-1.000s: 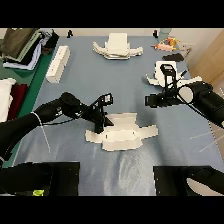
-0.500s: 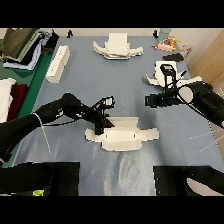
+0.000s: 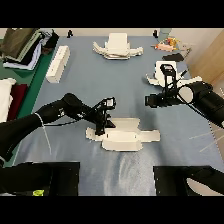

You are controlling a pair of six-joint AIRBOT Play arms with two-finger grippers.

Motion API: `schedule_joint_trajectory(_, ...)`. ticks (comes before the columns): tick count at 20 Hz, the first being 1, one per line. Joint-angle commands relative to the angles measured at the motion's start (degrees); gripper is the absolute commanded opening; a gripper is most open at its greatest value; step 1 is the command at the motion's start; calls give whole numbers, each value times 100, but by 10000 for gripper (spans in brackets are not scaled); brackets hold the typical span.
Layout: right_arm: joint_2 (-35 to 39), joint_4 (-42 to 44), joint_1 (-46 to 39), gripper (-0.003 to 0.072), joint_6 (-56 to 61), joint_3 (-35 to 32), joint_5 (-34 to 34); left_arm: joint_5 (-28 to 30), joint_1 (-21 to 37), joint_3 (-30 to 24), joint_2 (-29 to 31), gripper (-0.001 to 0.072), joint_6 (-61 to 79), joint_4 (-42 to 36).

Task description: Fold the box.

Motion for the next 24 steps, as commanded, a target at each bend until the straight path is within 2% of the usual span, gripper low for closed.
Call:
schedule_joint_trajectory(1, -2, 2, 2, 222, 0, 2, 42, 4, -13, -11, -170, 16, -28, 24)
schedule_joint_trajectory(5, -2, 0, 2, 222, 0, 2, 68, 33, -11, -9, -109, 15, -35, 15)
schedule_joint_trajectory(9, -2, 0, 2, 222, 0, 2, 66, 439, -11, -9, 133, 15, -328, 15)
schedule_joint_trajectory(20, -2, 0, 2, 222, 0, 2, 61, 673, -22, -11, 404, 13, -535, -35)
schedule_joint_trajectory(24, -2, 2, 2, 222, 2, 2, 57, 927, -26, -11, 448, 12, -22, -529)
